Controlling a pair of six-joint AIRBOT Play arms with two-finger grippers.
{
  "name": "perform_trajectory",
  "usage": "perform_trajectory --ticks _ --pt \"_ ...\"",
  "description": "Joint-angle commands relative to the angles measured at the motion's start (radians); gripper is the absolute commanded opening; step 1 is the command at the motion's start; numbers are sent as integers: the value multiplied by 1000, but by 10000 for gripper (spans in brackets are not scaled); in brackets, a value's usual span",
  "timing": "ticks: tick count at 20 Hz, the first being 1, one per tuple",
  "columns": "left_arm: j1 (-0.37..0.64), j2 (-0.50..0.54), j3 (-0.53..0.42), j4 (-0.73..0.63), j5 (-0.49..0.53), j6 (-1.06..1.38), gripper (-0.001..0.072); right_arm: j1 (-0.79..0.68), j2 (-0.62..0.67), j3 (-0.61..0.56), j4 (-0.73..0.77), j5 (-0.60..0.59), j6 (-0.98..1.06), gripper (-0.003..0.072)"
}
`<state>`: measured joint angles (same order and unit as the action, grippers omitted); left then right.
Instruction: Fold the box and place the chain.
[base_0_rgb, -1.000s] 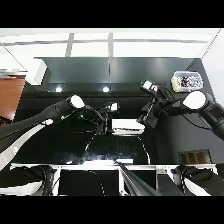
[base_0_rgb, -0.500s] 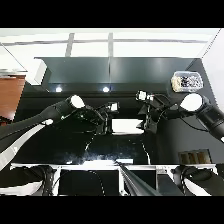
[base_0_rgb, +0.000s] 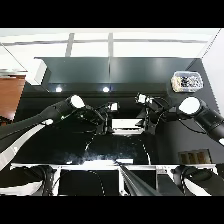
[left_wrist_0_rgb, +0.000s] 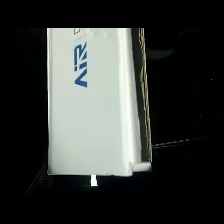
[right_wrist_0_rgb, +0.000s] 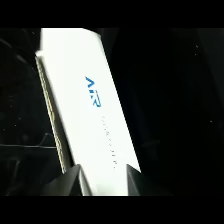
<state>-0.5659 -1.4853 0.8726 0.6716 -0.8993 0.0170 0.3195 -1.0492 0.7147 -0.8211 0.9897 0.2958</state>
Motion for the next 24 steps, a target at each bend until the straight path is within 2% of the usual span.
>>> perform_trajectory --ticks 1,14,15,16,24 --pt "0 -1 0 0 -2 2 468 0 -1 -2 17 25 7 307" --pt "0 -1 0 0 -3 2 468 0 -1 -22 16 -3 14 304" --pt "0 -1 0 0 -3 2 468 0 -1 -22 16 -7 14 264" --pt "0 -1 0 0 -3 2 468 0 -1 -22 16 -7 14 132" --pt "0 -1 0 0 -3 2 468 0 -1 -24 8 20 15 140"
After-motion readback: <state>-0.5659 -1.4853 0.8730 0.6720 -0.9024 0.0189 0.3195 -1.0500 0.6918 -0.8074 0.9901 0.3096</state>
